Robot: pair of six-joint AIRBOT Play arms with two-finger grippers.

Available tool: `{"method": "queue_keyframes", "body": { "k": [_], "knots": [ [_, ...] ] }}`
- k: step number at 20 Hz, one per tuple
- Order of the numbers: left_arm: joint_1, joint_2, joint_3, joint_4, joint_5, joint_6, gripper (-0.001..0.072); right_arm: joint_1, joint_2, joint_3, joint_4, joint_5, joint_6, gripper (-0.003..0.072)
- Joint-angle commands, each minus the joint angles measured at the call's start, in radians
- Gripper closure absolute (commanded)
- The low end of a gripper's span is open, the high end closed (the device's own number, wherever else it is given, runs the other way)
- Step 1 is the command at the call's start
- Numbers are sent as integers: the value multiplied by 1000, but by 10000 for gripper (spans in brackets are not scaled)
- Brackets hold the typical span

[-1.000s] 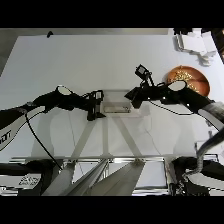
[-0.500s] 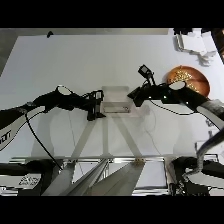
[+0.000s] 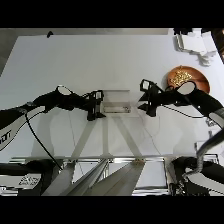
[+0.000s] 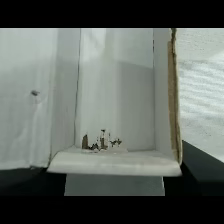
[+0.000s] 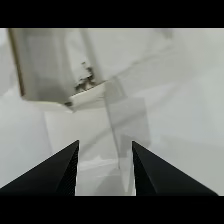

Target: Fold the box and place the chain.

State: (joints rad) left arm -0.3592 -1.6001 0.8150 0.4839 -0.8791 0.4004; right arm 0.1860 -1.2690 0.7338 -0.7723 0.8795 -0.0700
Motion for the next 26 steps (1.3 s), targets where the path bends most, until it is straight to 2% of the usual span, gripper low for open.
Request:
{"method": "queue_keyframes", "body": {
  "k": [1, 5, 7, 16, 18, 20, 21, 22, 23, 24, 26],
  "knots": [
    [0, 0, 0, 0, 0, 0, 593, 57, -27, -15, -3, 2, -154, 322],
    [0, 0, 0, 0, 0, 0, 593, 83, -50, -15, 116, -4, -246, 337],
    [0, 0, 0, 0, 0, 0, 593, 83, -65, -15, 150, -5, -254, 414],
    [0, 0, 0, 0, 0, 0, 593, 83, -117, -15, 297, -5, -328, 510],
    [0, 0, 0, 0, 0, 0, 593, 83, -117, -15, 306, -4, -331, 485],
    [0, 0, 0, 0, 0, 0, 593, 83, -117, -15, 306, -4, -327, 300],
    [0, 0, 0, 0, 0, 0, 593, 83, -117, -15, 303, -3, -324, 268],
    [0, 0, 0, 0, 0, 0, 593, 83, -117, -15, 300, 0, -313, 269],
    [0, 0, 0, 0, 0, 0, 593, 83, -116, -15, 293, 1, -286, 286],
    [0, 0, 0, 0, 0, 0, 593, 83, -108, -15, 264, 3, -247, 348],
    [0, 0, 0, 0, 0, 0, 593, 72, -66, -18, 175, 13, -176, 587]
  ]
}}
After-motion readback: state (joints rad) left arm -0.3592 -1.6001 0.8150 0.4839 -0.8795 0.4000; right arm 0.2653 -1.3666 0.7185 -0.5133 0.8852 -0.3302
